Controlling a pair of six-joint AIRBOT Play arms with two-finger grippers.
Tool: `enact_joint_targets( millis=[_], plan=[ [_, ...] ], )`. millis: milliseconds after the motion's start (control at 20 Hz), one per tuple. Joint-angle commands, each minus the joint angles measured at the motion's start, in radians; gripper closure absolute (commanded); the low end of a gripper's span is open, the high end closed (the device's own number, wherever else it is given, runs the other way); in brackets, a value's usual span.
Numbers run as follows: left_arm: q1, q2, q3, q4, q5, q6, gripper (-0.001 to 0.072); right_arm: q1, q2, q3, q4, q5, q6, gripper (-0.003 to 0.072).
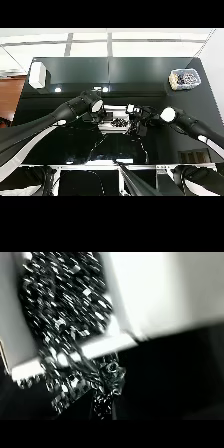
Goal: Fold the box and place the chain.
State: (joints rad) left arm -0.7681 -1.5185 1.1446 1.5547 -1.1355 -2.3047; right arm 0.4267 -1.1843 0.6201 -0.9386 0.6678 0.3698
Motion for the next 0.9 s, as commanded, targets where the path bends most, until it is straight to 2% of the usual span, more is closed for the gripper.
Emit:
enact_joint_targets(
  millis=[0,250,400,650,750,850],
  plan=[
    [0.001,0.001,0.000,0.000,-0.001,0.000,0.0679,-0.006,0.119,0.020,-0.217,0.082,0.361,0.0672],
    [0.001,0.001,0.000,0.000,0.000,0.000,0.0679,-0.021,0.302,0.096,-0.208,0.256,0.555,0.0672],
    [0.001,0.001,0.000,0.000,0.000,0.000,0.0679,-0.021,0.346,0.192,-0.092,0.321,0.588,0.0672],
    [0.001,0.001,0.000,0.000,0.000,0.000,0.0678,-0.021,0.346,0.251,0.341,0.199,0.498,0.0672],
    [0.001,0.001,0.000,0.000,-0.001,0.000,0.0679,-0.021,0.346,0.291,0.418,0.187,0.470,0.0671],
    [0.001,0.001,0.000,0.000,-0.001,0.000,0.0679,-0.021,0.346,0.352,0.420,0.195,0.472,0.0672]
  ],
)
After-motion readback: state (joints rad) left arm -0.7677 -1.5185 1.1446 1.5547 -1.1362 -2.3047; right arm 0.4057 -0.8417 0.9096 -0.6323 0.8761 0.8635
